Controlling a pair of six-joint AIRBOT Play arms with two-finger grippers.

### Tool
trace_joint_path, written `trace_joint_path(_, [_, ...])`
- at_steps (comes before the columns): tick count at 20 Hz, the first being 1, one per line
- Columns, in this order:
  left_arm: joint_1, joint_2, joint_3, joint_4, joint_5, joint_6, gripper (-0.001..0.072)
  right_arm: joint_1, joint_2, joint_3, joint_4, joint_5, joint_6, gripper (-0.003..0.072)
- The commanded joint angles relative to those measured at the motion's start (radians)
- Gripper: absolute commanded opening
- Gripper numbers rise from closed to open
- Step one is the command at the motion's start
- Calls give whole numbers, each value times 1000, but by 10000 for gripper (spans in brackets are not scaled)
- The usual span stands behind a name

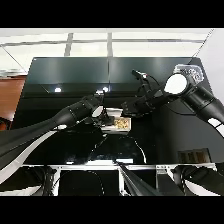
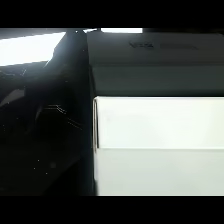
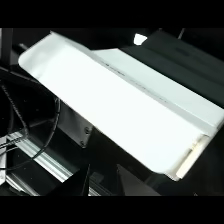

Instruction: Fold the box and place the chain.

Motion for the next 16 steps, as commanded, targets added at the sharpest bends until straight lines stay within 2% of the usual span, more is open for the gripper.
trace_joint_path(1, [0, 0, 0, 0, 2, 0, 30, -55, 31, -3, -19, 35, 5, 210])
trace_joint_path(6, [0, 0, 0, -10, 2, 0, 30, -153, 207, -3, -316, 190, 28, 209])
trace_joint_path(9, [0, 0, 0, -27, 26, 0, 32, -149, 272, -3, -319, 166, 28, 209])
trace_joint_path(15, [-2, 6, 1, -26, -3, -109, 35, -102, 274, -3, -294, 122, 20, 210])
trace_joint_path(16, [-2, 17, 2, -19, -6, -109, 137, -98, 274, -3, -294, 112, 21, 210])
